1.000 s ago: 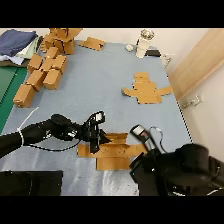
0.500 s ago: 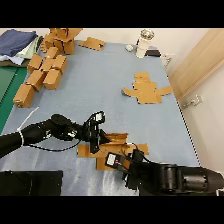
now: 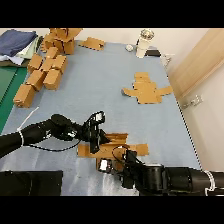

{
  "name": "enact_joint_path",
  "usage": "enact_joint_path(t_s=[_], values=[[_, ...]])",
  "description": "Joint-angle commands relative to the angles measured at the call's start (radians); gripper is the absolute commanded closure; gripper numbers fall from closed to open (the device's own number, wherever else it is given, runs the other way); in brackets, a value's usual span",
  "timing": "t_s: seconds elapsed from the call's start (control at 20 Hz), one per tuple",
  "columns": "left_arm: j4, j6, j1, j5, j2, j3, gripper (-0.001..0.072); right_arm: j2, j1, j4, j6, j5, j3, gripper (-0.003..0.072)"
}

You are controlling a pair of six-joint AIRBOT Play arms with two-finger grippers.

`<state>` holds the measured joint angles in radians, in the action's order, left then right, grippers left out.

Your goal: Fold the box.

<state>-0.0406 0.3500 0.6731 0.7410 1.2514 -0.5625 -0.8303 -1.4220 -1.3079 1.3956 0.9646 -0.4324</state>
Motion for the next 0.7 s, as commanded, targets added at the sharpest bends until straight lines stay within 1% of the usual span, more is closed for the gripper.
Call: enact_joint_path(t_s=[0.0, 0.25, 0.5, 0.65], values=[[0.0, 0.0, 0.0, 0.0, 0.0, 0.0, 0.0696, -0.026, 0.0, 0.007, 0.005, -0.006, 0.0, 0.0161], [0.0, 0.0, 0.0, 0.0, 0.0, 0.001, 0.0696, -0.046, 0.0, 0.073, -0.001, 0.0, -0.005, 0.0162], [0.0, 0.0, 0.0, 0.0, 0.0, 0.0, 0.0696, -0.045, -0.001, 0.098, -0.008, 0.025, -0.058, 0.0162], [0.0, 0.0, 0.0, 0.0, 0.0, 0.001, 0.0696, -0.045, 0.001, 0.15, -0.03, 0.024, -0.063, 0.0163]])
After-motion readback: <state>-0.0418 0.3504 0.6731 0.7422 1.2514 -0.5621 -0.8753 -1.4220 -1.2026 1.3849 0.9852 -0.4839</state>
